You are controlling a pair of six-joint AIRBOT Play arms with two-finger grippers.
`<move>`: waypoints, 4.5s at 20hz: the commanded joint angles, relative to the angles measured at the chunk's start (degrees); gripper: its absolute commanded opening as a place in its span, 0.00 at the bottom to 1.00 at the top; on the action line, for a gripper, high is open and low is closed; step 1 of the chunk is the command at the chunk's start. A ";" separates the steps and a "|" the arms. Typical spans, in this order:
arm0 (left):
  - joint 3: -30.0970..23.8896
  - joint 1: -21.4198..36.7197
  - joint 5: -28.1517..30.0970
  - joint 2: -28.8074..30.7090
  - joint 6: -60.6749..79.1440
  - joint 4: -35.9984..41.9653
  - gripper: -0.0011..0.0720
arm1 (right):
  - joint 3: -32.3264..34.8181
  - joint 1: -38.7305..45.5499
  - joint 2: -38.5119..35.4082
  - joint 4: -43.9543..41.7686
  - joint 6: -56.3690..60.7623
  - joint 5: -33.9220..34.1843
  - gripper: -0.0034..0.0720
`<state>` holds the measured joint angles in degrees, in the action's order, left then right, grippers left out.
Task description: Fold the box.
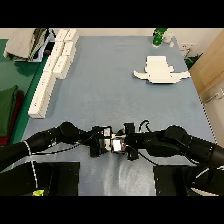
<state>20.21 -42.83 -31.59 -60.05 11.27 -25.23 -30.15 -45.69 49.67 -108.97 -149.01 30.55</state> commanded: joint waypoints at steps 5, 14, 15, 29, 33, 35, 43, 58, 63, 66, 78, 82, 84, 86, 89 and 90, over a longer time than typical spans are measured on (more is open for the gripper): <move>0.00 0.00 0.00 0.04 0.04 -0.04 0.84 | 0.00 -0.04 -0.61 -0.42 0.00 -0.15 0.63; 0.00 0.00 0.00 0.04 0.04 -0.04 0.84 | 0.00 -0.02 -2.71 -0.24 0.00 -0.70 0.63; 0.00 0.00 0.00 0.04 0.04 -0.04 0.84 | 0.00 -0.02 -2.71 -0.11 0.00 -1.25 0.62; 0.00 0.00 0.00 0.04 0.04 -0.04 0.84 | 0.04 -0.02 1.09 0.50 0.00 -2.49 0.44; 0.00 0.00 0.00 0.04 0.04 -0.04 0.84 | 0.11 -0.31 1.09 -0.59 0.00 -0.42 0.44; 0.00 0.00 0.00 0.04 0.04 -0.04 0.84 | 0.11 -0.55 1.09 -1.33 -0.02 0.22 0.44; 0.00 0.00 0.00 0.04 0.04 -0.04 0.84 | 0.11 -1.57 0.66 -1.88 0.00 0.42 0.45; 0.00 0.00 0.00 0.04 0.04 -0.04 0.84 | 0.11 -1.05 -7.37 -0.24 17.84 4.37 0.17; 0.00 0.00 0.00 0.04 0.04 -0.04 0.84 | 4.39 -1.09 -8.81 -3.19 30.08 -7.72 0.05; 0.00 0.00 0.00 0.04 0.04 -0.04 0.84 | 13.38 -1.79 -12.59 -12.09 30.05 -22.14 0.05; 0.00 0.00 0.02 0.04 0.04 -0.04 0.84 | 22.36 -7.19 -10.71 -16.22 34.62 -32.26 0.05; 0.00 0.00 0.00 0.04 0.04 -0.04 0.84 | 22.38 -9.44 -8.87 -16.22 36.09 -32.26 0.05; 0.00 0.00 0.00 0.04 0.04 -0.04 0.84 | 22.38 -9.57 -7.54 -16.22 36.06 -32.26 0.05; -0.02 0.00 0.00 0.04 0.04 -0.04 0.84 | 22.38 -9.57 -6.40 -16.22 37.16 -32.24 0.05; 0.00 0.00 0.00 0.04 0.04 -0.04 0.84 | 22.38 -9.64 -6.27 -16.24 37.57 -32.22 0.05; 0.00 0.00 0.00 0.04 0.04 -0.04 0.84 | 22.38 -9.64 -6.16 -16.24 37.57 -32.22 0.05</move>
<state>20.21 -42.83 -31.62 -60.05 11.31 -25.28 -7.84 -55.18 42.92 -125.19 -112.03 -2.39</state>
